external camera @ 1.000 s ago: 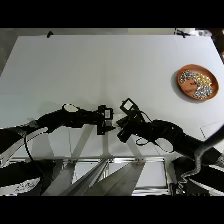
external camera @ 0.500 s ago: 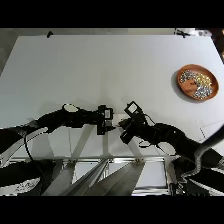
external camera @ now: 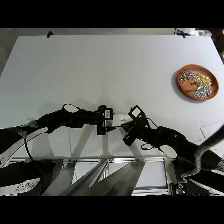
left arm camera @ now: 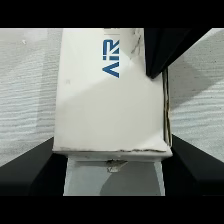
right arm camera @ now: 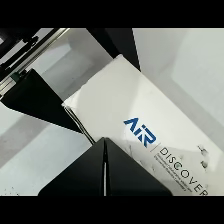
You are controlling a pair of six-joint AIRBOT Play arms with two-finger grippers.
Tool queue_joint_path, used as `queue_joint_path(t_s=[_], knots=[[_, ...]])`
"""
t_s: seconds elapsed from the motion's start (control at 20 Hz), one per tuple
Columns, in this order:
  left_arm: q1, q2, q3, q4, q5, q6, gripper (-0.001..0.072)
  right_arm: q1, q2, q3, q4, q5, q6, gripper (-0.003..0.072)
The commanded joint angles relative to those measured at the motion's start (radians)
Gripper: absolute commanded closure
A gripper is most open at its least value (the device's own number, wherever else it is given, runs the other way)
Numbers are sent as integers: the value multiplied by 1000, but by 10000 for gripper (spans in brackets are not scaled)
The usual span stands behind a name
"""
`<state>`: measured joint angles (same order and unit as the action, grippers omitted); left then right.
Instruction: Fold the box and place the chain.
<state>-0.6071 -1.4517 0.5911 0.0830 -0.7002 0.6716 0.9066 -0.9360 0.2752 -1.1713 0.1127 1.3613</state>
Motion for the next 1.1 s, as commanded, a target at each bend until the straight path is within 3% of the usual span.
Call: queue_joint_path(t_s=[0.0,0.2,0.3,0.45,0.8,0.95,1.05], knots=[[1,1,0,0,0,0,321,-1,6,-10,-1,-90,0,675],[1,1,0,0,0,0,321,-1,100,-9,-2,-219,-1,675],[1,1,0,0,0,0,321,-29,149,7,7,-174,1,675],[1,1,0,0,0,0,321,-159,212,74,10,109,6,675],[1,1,0,0,0,0,321,-639,307,214,-79,1007,83,676],[1,1,0,0,0,0,321,-760,306,214,-94,1215,82,676],[1,1,0,0,0,0,321,-784,306,214,-95,1242,82,675]])
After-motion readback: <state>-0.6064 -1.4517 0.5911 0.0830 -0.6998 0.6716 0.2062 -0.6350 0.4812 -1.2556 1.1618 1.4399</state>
